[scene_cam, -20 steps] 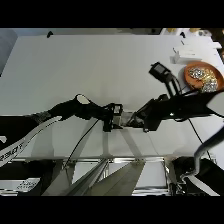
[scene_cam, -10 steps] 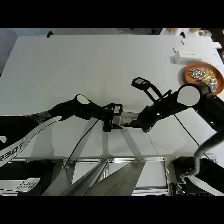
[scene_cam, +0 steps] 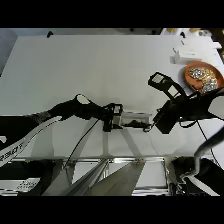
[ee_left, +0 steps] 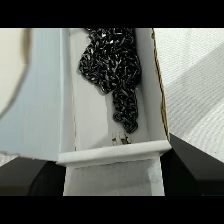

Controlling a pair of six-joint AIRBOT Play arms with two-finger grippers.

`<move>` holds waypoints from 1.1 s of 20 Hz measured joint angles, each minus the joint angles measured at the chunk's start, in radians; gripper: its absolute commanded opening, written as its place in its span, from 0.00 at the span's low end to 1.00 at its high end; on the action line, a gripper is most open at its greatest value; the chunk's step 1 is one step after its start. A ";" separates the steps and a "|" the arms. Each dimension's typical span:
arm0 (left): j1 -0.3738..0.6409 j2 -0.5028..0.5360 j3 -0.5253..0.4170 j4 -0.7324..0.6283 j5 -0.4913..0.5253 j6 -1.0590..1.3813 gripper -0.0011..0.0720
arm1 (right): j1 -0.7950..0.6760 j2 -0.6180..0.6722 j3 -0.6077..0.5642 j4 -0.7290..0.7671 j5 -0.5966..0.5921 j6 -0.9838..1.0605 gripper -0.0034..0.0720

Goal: Fold the box and place the chain.

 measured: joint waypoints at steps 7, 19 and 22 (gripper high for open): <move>0.000 0.000 0.000 0.000 0.000 0.000 0.27 | -0.208 0.008 0.001 -0.109 0.026 0.005 0.46; 0.000 0.000 0.000 0.000 0.000 0.000 0.27 | -0.333 -0.293 -0.114 0.087 -0.200 0.021 0.40; 0.000 0.000 0.000 0.000 0.000 0.000 0.27 | -0.325 -0.362 -0.122 0.080 -0.251 0.068 0.40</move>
